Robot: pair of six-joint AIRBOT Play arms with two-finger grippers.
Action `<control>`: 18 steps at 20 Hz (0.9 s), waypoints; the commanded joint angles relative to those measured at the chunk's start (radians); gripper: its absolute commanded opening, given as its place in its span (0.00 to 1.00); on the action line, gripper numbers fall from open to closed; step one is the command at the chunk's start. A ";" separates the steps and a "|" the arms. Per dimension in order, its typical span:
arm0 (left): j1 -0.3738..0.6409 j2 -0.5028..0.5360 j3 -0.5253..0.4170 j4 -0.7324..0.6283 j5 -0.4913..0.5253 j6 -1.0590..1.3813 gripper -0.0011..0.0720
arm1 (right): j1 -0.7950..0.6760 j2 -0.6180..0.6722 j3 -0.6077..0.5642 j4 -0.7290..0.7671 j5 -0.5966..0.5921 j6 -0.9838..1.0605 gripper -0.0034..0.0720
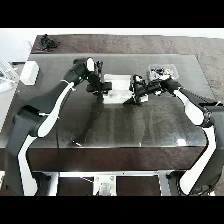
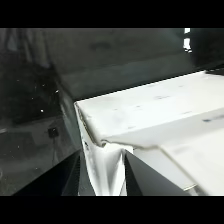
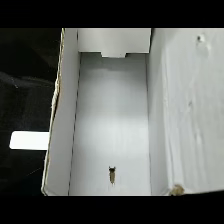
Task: Fold the box and place the chain.
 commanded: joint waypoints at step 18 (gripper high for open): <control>-0.042 -0.032 0.046 0.093 -0.023 -0.093 0.45 | 0.000 0.000 0.000 0.001 0.000 0.000 0.82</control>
